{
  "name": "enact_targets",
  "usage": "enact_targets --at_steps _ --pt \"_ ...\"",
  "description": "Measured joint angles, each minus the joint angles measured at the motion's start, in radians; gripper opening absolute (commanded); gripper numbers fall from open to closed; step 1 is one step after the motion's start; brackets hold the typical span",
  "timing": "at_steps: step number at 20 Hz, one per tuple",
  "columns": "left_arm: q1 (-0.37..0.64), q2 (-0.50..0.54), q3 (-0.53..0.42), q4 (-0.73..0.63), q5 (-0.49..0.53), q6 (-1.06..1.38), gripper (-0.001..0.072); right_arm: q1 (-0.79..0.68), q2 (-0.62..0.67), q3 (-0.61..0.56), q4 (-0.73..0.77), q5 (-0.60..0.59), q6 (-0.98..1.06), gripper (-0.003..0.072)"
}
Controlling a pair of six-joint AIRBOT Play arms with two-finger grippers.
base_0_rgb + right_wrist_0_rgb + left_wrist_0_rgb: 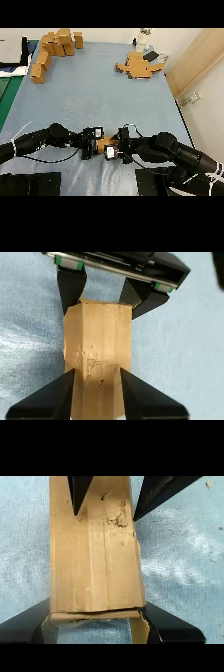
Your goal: Fold the box.
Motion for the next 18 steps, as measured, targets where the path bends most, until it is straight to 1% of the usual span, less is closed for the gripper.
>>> enact_targets --at_steps 4,5,6,13,18 --pt "0.000 0.000 0.000 0.001 -0.002 0.003 0.0498 0.035 0.020 0.000 -0.023 0.007 0.017 0.0396" --pt "0.000 0.000 0.000 0.001 -0.002 0.003 0.0498 0.041 0.024 0.000 -0.031 0.007 0.024 0.0351" --pt "0.000 0.000 0.000 0.001 -0.002 0.002 0.0498 0.046 0.025 0.000 -0.035 0.007 0.029 0.0340" --pt "0.000 0.000 0.000 0.001 -0.002 0.002 0.0498 0.054 0.030 0.005 -0.110 0.026 0.069 0.0340" --pt "0.000 0.000 0.000 0.001 -0.002 0.002 0.0498 0.055 0.031 0.021 -0.131 0.029 0.083 0.0340"
